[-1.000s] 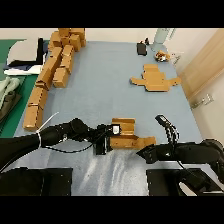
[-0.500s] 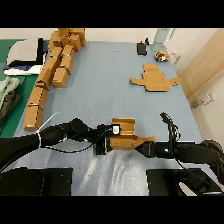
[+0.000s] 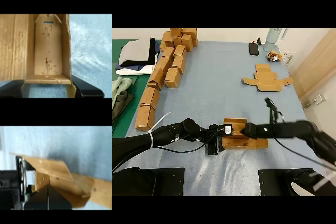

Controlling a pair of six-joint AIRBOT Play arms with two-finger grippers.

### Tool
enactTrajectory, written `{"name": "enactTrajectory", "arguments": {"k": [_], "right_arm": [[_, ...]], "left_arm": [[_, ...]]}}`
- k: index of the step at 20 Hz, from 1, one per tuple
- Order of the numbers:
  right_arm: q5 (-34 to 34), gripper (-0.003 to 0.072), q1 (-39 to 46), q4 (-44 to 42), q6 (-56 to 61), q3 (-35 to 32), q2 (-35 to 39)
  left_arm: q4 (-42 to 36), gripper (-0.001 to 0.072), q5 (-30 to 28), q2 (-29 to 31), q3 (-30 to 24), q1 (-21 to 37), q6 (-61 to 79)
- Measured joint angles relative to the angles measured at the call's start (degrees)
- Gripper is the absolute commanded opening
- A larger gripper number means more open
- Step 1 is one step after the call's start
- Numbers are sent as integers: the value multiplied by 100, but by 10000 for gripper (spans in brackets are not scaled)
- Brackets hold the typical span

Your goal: Fold the box.

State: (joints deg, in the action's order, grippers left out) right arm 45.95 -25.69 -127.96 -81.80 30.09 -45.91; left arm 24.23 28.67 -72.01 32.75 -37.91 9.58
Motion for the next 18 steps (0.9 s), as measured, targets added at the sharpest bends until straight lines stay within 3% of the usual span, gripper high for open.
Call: {"name": "enactTrajectory", "arguments": {"k": [4, 8, 14, 18], "right_arm": [[-33, 2, -2, 96, -730, 739, -1471], [17, 2, 0, 177, -1248, 960, -2216], [20, 1, 2, 461, -1646, 1047, -2433], [87, 1, 0, 940, -1801, 1226, -1945]], "left_arm": [[-2, 605, 0, 0, 0, 0, -2], [0, 605, 0, 0, 0, 0, 0], [-2, 605, 0, 0, 0, 0, 0], [0, 605, 0, 0, 0, 0, 0]]}}
